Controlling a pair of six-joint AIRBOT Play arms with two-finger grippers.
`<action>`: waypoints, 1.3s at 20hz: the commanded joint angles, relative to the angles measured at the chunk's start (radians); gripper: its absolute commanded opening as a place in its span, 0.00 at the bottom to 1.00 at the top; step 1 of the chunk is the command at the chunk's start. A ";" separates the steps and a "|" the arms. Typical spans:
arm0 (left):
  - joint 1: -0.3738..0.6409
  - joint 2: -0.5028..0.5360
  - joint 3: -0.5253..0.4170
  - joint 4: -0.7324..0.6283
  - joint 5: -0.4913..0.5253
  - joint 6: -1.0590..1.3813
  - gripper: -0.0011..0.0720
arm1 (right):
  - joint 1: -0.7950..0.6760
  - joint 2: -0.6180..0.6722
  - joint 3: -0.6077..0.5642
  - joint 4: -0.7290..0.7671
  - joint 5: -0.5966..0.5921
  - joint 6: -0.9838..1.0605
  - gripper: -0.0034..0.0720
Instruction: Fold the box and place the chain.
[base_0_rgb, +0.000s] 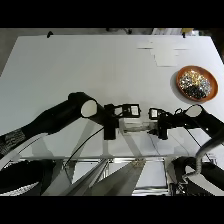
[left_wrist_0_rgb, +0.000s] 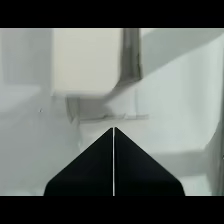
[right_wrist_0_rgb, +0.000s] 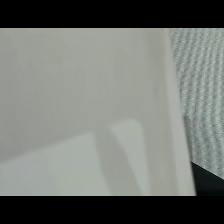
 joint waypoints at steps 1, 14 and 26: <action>-0.083 0.007 0.001 -0.102 0.278 -0.064 0.02 | -0.001 0.001 0.001 0.000 0.000 0.000 0.50; -0.040 -0.211 0.001 -0.129 0.710 -0.451 0.02 | -0.001 0.001 0.000 0.000 0.000 0.000 0.50; -0.072 0.109 0.001 0.239 0.135 -0.327 0.02 | -0.001 0.001 0.001 0.000 0.000 0.000 0.50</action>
